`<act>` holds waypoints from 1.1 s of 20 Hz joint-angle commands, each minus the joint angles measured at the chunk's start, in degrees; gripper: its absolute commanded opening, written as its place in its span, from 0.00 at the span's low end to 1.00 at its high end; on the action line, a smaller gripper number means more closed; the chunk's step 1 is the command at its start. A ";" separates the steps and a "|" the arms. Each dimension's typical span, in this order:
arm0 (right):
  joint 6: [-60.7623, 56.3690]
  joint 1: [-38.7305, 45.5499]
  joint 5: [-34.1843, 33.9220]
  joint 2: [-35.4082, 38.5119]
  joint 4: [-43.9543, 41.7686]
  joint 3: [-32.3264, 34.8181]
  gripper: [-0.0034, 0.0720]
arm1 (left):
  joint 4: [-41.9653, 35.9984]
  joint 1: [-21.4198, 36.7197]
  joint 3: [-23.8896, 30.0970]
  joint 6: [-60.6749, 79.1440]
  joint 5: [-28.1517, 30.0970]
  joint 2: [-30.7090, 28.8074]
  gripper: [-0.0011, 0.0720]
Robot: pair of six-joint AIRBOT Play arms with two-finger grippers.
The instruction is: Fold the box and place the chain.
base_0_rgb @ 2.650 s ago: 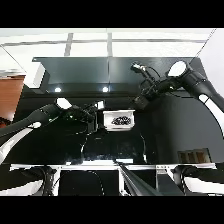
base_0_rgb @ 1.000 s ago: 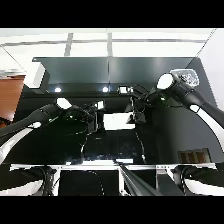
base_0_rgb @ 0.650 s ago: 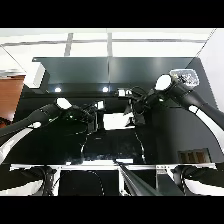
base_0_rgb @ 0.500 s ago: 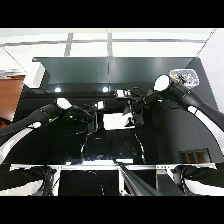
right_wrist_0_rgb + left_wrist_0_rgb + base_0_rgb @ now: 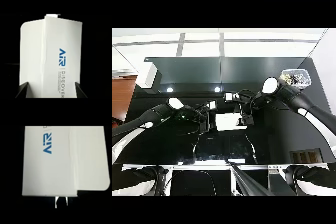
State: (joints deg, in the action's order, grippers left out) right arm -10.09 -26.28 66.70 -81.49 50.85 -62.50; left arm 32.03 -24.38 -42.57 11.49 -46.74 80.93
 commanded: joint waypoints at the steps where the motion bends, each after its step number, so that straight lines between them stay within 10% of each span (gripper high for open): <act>1: -1.95 -0.22 -2.80 0.04 0.28 0.02 1.00 | 0.02 -0.04 0.02 0.02 0.02 0.04 0.61; 16: -9.84 1.20 2.45 5.60 3.67 0.68 1.00 | 0.02 -0.04 0.02 0.02 0.02 0.04 0.60; 22: 1.84 0.46 -8.59 5.07 -5.31 6.47 1.00 | 0.02 -0.04 0.02 0.02 0.02 0.04 0.60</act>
